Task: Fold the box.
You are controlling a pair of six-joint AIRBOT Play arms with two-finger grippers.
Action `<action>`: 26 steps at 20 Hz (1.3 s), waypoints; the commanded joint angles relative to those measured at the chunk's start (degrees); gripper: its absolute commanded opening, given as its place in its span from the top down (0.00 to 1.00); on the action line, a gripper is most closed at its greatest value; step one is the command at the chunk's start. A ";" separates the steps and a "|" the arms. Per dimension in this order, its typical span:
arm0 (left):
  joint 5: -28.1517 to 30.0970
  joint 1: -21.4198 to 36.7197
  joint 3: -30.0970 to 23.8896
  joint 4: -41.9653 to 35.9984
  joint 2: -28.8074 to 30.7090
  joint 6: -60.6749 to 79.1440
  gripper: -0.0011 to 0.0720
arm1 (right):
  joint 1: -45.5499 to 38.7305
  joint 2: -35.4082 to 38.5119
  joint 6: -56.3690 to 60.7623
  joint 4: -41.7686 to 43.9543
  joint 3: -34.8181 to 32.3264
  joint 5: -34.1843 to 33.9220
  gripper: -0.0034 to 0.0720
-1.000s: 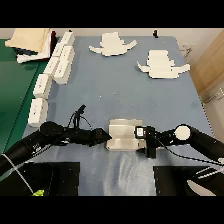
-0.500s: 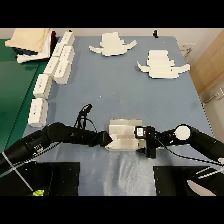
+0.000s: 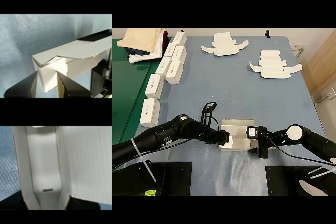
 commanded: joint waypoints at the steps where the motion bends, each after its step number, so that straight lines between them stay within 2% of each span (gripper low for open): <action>1: -4.26 -2.19 3.48 6.88 -2.82 -7.30 0.51 | 0.07 0.00 0.00 0.00 0.02 0.00 0.29; 6: -10.49 -5.18 8.20 15.50 -4.96 -16.46 0.51 | 0.07 0.00 0.00 0.00 0.02 0.00 0.29; 10: -12.92 -8.15 11.04 19.71 -9.57 -22.77 0.51 | 0.04 0.00 0.02 0.00 0.02 0.00 0.29; 18: -13.81 -9.18 12.09 19.91 -13.44 -27.08 0.51 | 0.07 0.00 0.02 0.00 0.02 0.02 0.29; 26: -16.92 -9.18 17.62 20.13 -20.46 -27.06 0.52 | 0.04 0.00 0.02 0.00 0.02 0.02 0.29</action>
